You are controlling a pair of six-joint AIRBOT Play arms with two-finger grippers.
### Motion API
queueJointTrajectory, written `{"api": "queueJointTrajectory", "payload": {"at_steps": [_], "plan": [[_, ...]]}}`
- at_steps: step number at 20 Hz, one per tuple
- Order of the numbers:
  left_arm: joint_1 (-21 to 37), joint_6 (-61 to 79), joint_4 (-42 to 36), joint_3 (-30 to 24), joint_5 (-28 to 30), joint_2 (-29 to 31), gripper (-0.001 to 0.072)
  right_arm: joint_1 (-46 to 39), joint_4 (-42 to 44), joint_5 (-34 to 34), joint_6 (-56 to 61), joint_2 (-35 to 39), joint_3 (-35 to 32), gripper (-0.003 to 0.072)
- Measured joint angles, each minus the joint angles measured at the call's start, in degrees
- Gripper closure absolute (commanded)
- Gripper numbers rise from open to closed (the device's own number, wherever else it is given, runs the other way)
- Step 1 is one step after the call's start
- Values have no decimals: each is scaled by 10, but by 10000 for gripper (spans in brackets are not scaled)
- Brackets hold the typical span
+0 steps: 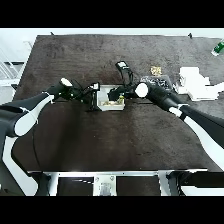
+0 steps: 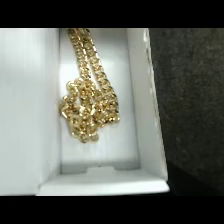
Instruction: Fold the box and place the chain.
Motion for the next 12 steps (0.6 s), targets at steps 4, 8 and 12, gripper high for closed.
{"api": "queueJointTrajectory", "payload": {"at_steps": [4, 8, 12], "plan": [[0, 0, 0, 0, 0, 0, 287, -49, 0, 4, 1, 65, -45, 392], [0, 0, 0, 0, 0, 0, 287, -130, 0, -34, 45, 137, -139, 231], [0, 0, 0, 0, 0, 0, 286, -181, 11, -100, 111, 134, -203, 232]]}}
